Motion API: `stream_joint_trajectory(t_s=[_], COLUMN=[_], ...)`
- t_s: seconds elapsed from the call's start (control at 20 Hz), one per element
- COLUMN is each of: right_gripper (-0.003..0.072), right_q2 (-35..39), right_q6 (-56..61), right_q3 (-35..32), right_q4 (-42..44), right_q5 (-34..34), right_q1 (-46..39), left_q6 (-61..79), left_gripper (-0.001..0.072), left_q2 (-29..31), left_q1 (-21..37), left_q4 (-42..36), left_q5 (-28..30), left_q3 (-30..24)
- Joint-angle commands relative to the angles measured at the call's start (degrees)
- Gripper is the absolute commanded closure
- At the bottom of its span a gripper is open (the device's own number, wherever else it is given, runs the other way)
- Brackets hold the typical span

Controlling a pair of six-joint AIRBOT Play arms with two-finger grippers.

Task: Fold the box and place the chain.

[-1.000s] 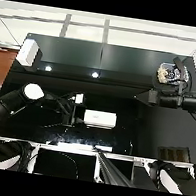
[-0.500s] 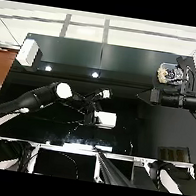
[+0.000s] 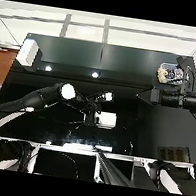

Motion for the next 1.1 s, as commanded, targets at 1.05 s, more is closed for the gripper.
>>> stream_joint_trajectory(t_s=[1.05], right_gripper=[0.0672], right_q2=[0.02], right_q6=[-0.02], right_q3=[0.02], right_q4=[0.02], right_q5=[0.02], right_q1=[-0.04], left_q6=[1.07], left_gripper=[0.0002], left_q2=[-1.77], left_q1=[-1.01], left_q4=[1.92], left_q5=[-3.02], left_q3=[2.01])
